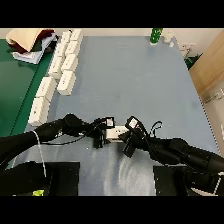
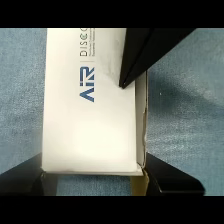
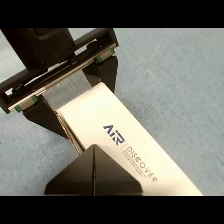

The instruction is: Fold the box.

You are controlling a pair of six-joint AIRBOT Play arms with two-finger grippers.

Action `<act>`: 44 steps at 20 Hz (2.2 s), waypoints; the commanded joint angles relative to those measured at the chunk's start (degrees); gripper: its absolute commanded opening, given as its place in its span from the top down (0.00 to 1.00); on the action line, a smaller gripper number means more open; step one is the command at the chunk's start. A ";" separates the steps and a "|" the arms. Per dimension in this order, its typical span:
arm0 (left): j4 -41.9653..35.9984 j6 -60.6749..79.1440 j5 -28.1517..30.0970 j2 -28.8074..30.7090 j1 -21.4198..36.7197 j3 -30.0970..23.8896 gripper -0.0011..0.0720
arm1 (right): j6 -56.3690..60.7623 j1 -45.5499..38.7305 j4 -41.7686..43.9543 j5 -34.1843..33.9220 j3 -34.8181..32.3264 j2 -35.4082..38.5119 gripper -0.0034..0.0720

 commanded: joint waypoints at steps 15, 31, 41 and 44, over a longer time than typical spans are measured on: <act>0.00 0.00 0.00 -0.02 -0.02 0.04 0.49 | 0.17 0.04 -0.11 0.98 -0.20 -2.64 0.95; 0.00 0.00 0.02 -0.02 -0.02 0.04 0.49 | 4.22 -8.94 -2.54 -13.40 8.22 4.72 0.95; 0.00 0.00 0.00 -0.02 -0.02 0.04 0.49 | 26.73 -30.62 -25.07 -60.76 40.72 -20.20 0.95; 0.00 0.00 0.00 -0.02 -0.02 0.04 0.49 | 29.31 -31.10 -26.34 -65.48 46.53 -26.32 0.95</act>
